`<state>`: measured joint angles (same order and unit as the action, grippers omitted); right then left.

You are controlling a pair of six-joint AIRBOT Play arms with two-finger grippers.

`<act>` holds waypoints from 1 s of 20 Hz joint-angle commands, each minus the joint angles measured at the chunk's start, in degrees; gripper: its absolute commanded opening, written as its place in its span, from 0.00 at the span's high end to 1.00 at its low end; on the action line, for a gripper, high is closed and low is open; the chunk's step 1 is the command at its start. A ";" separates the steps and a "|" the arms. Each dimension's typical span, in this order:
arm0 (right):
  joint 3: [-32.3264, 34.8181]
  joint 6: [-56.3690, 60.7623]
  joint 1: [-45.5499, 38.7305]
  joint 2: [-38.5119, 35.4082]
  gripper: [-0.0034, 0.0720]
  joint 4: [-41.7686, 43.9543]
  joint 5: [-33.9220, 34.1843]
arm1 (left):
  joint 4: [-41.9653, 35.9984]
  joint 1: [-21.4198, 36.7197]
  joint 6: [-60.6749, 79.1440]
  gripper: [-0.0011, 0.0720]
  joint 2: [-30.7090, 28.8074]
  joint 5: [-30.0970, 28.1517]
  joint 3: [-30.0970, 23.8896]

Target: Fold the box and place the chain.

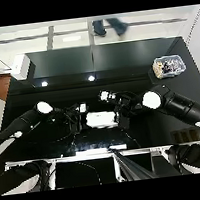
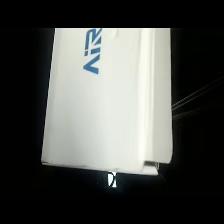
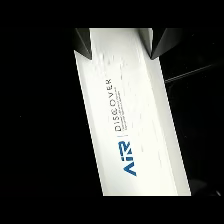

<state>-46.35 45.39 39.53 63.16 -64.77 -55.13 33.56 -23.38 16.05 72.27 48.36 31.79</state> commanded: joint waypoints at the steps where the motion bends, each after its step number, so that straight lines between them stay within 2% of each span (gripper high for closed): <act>1: -0.70 0.48 0.02 0.02 0.54 0.02 -0.13 | 0.04 -0.02 0.02 0.41 0.02 0.07 0.02; 20: -0.59 0.87 0.07 0.72 0.56 0.15 0.70 | 0.04 -0.02 0.02 0.41 0.04 0.04 0.02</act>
<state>-46.96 46.24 39.53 63.72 -64.60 -54.87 33.58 -23.38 16.05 72.27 48.42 31.81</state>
